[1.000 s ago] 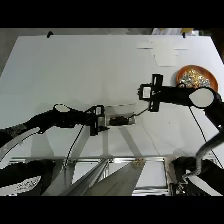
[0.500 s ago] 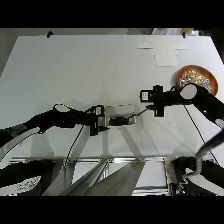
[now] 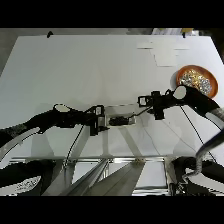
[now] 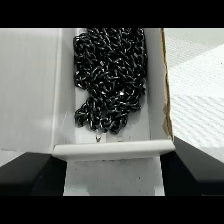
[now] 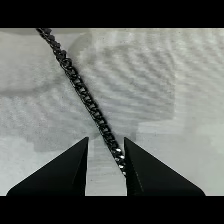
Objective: Fold the box and place the chain.
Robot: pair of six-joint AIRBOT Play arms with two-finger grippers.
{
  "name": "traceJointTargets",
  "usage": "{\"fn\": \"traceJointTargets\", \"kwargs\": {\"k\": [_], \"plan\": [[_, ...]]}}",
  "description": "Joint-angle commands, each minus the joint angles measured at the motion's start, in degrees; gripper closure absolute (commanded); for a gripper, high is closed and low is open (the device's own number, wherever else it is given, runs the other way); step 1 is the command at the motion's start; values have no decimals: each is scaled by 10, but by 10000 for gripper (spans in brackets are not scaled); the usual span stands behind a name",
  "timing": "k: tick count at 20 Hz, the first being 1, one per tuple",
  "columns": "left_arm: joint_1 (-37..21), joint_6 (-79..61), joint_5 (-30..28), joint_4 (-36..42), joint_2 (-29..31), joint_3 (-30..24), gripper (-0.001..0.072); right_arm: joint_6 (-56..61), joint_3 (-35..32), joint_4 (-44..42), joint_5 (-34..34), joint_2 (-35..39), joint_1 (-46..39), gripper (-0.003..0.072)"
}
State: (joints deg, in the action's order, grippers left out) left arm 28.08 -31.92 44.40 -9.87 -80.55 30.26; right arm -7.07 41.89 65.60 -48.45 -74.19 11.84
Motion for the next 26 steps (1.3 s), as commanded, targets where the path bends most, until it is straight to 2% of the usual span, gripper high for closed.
{"fn": "traceJointTargets", "kwargs": {"k": [1,7,10,17,19,22,26], "plan": [[0,0,0,0,0,0,642,-10,0,4,2,-10,0,470],[0,0,0,0,0,0,642,-10,0,3,28,-37,0,497],[0,0,0,0,0,0,642,-9,0,3,10,-37,0,668],[0,0,0,0,0,0,642,1,0,-11,-81,34,0,667],[0,0,0,0,0,0,642,32,0,-73,-107,72,0,667],[0,0,0,0,0,0,642,22,0,-217,-131,137,5,668],[0,0,0,0,0,0,642,22,0,-298,-142,191,51,667]]}}
